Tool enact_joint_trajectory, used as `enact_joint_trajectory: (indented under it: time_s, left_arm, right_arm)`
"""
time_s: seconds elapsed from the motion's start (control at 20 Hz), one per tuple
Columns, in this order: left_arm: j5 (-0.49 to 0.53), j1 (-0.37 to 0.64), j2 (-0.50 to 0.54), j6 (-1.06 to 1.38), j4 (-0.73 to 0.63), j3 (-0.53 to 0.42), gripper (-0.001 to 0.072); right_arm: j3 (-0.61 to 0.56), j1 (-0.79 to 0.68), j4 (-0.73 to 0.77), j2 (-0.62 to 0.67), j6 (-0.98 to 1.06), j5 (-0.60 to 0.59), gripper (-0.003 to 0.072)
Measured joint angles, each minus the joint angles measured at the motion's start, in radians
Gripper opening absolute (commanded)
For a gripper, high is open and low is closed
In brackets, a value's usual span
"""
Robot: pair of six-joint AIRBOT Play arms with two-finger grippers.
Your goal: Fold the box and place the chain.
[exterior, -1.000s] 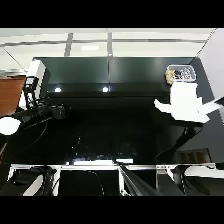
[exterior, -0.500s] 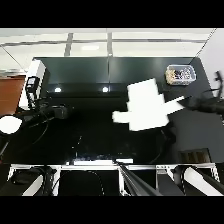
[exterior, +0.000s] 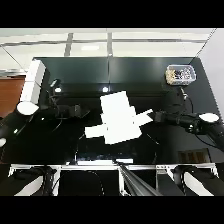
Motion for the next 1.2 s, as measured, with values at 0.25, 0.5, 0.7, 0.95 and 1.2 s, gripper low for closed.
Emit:
enact_joint_trajectory:
  time_s: [0.25, 0.5, 0.7, 0.95, 1.2]
  left_arm:
    - [-0.109, -0.023, -0.249, 0.014, -0.108, 0.157, 0.0703]
    - [-0.177, -0.071, -0.422, -0.082, -0.077, 0.285, 0.0703]
    - [-0.278, -0.092, -0.507, -0.034, -0.126, 0.35, 0.0703]
    - [-0.463, -0.114, -0.591, 0.052, -0.1, 0.443, 0.0592]
    - [-0.588, -0.141, -0.629, 0.12, -0.043, 0.519, 0.041]
  right_arm:
    - [-0.011, 0.06, 0.019, 0.003, -0.004, -0.029, 0.0013]
    - [-0.014, 0.073, 0.026, 0.003, -0.004, -0.034, 0.0012]
    - [-0.014, 0.075, 0.026, 0.003, -0.005, -0.035, 0.0012]
    - [-0.014, 0.075, 0.025, 0.003, -0.006, -0.035, 0.0013]
    - [-0.014, 0.075, 0.025, 0.003, -0.006, -0.035, 0.0012]
